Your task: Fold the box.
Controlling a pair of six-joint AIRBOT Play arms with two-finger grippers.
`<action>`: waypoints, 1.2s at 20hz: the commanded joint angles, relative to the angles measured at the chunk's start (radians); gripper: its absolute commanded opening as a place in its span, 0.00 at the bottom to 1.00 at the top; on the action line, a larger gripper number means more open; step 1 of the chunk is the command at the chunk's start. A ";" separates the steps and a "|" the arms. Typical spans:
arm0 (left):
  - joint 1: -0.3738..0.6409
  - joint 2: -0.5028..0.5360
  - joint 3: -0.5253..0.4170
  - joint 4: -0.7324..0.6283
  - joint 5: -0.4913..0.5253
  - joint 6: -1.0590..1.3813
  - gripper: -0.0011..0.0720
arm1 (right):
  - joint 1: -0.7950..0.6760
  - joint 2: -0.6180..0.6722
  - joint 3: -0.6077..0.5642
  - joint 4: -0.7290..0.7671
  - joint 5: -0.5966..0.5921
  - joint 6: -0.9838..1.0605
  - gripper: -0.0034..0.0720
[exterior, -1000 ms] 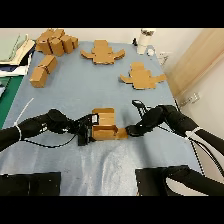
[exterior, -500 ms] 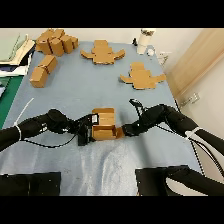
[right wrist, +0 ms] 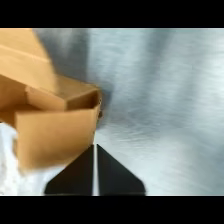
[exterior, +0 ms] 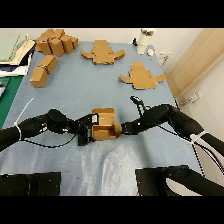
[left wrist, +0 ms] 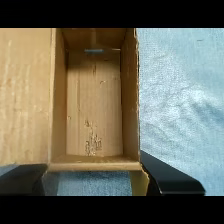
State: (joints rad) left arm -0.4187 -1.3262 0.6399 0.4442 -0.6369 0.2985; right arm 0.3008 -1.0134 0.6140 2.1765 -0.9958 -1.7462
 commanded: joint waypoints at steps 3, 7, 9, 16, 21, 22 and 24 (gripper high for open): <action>0.001 -0.001 0.001 0.000 0.000 0.000 0.65 | 0.051 0.003 0.000 0.027 0.058 0.011 0.57; 0.001 -0.001 0.001 0.000 0.000 0.000 0.65 | 0.056 0.003 0.013 0.027 0.075 0.019 0.58; 0.001 -0.001 0.001 0.000 0.000 0.000 0.65 | 0.057 0.001 0.020 0.026 0.076 0.041 0.57; 0.001 -0.001 0.001 0.000 0.001 0.000 0.65 | 0.193 -0.112 0.086 -0.130 0.124 0.223 0.57; 0.001 -0.001 0.001 0.000 0.000 0.000 0.65 | 0.389 -0.197 0.238 -0.583 0.011 0.603 0.57; 0.001 -0.001 0.001 0.000 0.000 0.000 0.65 | 0.417 -0.214 0.262 -0.605 -0.004 0.630 0.57; 0.001 -0.001 0.001 0.000 0.000 0.000 0.65 | 0.462 -0.259 0.306 -0.622 -0.033 0.680 0.57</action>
